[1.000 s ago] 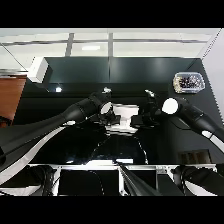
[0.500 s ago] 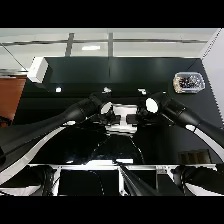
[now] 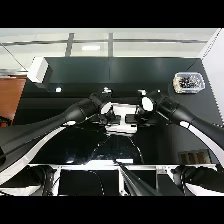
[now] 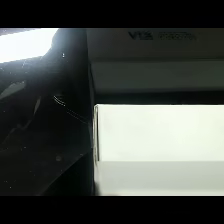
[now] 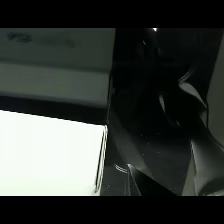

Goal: Fold the box and place the chain.

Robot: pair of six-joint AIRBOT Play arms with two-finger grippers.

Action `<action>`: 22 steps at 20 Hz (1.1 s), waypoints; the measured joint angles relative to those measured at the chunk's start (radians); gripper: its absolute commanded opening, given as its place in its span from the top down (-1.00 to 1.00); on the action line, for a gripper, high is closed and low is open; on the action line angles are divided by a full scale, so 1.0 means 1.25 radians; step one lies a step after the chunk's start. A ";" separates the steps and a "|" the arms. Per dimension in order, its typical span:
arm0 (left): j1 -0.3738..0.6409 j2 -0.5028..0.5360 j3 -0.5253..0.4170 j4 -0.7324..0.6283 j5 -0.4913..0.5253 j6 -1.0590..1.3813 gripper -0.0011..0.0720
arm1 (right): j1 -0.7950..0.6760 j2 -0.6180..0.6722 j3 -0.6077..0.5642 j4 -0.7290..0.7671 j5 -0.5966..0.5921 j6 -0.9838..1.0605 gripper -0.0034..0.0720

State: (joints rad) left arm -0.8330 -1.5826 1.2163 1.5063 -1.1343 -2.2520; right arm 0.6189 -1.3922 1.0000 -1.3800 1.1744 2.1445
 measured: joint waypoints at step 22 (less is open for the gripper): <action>0.000 0.000 0.000 -0.002 -0.004 -0.005 0.89 | 0.028 -0.016 0.002 -0.010 -0.029 0.025 0.86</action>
